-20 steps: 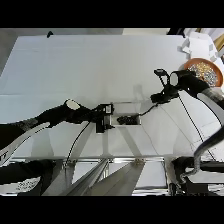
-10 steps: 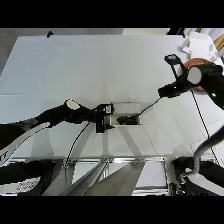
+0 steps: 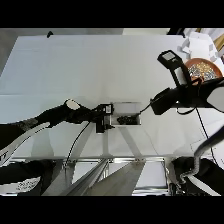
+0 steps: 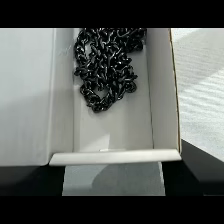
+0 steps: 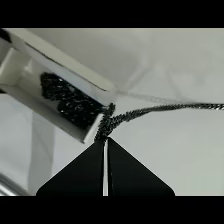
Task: Fold the box and place the chain.
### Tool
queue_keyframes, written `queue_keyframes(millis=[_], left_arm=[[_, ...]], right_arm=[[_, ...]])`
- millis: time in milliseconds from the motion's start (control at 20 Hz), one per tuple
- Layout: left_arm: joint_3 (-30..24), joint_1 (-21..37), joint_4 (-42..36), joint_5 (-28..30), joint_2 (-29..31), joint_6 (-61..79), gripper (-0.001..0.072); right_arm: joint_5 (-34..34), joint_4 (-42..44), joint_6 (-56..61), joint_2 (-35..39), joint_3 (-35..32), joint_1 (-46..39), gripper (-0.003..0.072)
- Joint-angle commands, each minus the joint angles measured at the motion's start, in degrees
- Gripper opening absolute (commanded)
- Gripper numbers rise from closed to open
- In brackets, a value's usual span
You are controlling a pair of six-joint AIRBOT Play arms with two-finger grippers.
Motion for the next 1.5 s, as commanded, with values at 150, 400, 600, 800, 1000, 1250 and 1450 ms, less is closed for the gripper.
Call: queue_keyframes(millis=[150, 400, 600, 800, 1000, 1250, 1450], left_arm=[[0.02, 0.0, 0.0, 0.0, 0.04, 0.0, 0.0319], [0.02, 0.0, -0.02, 0.0, 0.04, 0.02, 0.0319], [0.02, 0.0, -0.02, 0.02, 0.04, 0.0, 0.0319], [0.02, 0.0, 0.0, 0.02, 0.04, 0.0, 0.0319], [0.02, 0.0, -0.02, 0.02, 0.04, 0.0, 0.0319], [0.02, 0.0, 0.0, 0.02, 0.04, 0.0, 0.0319], [0.02, 0.0, 0.0, 0.02, 0.04, 0.0, 0.0319]], right_arm=[[-7.45, 4.81, 2.6, 1.53, 0.04, 11.37, 0.0016], [-13.66, 5.05, 3.91, 1.11, -2.89, 12.87, 0.0016], [-17.75, 5.09, 4.13, -1.2, -9.94, 12.87, 0.0016], [-26.49, 5.11, 4.13, -5.07, -17.11, 12.87, 0.0018], [-32.83, 5.09, 4.11, -10.73, -18.67, 12.87, 0.0097], [-33.31, 5.18, 4.09, -14.47, -18.49, 10.97, 0.0224], [-27.39, 5.11, 3.1, -7.52, -16.52, 2.62, 0.0224]])
